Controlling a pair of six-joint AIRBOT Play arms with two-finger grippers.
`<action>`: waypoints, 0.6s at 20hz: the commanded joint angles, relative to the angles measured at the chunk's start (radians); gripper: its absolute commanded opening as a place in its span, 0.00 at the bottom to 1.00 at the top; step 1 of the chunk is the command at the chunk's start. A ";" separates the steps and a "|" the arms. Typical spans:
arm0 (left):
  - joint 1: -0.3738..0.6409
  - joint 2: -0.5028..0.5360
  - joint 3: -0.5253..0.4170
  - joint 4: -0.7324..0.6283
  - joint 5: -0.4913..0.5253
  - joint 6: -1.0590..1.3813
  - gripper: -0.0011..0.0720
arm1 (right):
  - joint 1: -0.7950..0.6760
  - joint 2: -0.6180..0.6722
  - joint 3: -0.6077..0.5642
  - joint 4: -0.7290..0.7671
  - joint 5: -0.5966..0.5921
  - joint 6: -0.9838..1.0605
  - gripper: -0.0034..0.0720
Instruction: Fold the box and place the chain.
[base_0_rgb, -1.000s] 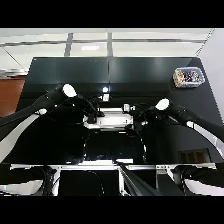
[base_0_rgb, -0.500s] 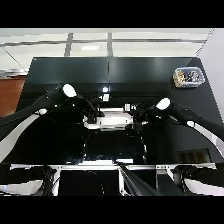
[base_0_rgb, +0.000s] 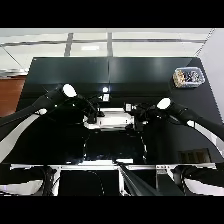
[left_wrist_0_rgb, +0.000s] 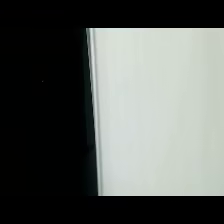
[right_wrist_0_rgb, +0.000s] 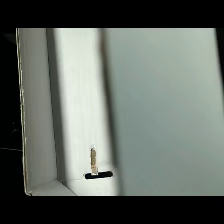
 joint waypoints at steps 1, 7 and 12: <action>0.000 0.000 0.000 0.000 -0.001 0.000 0.05 | 0.010 -0.002 0.000 -0.016 -0.014 0.018 0.99; 0.000 0.000 0.000 0.000 0.000 0.000 0.05 | 0.010 -0.002 0.000 -0.018 -0.014 0.018 0.99; 0.000 0.002 0.000 0.001 -0.001 0.000 0.05 | 0.011 -0.002 0.000 -0.018 -0.014 0.018 0.59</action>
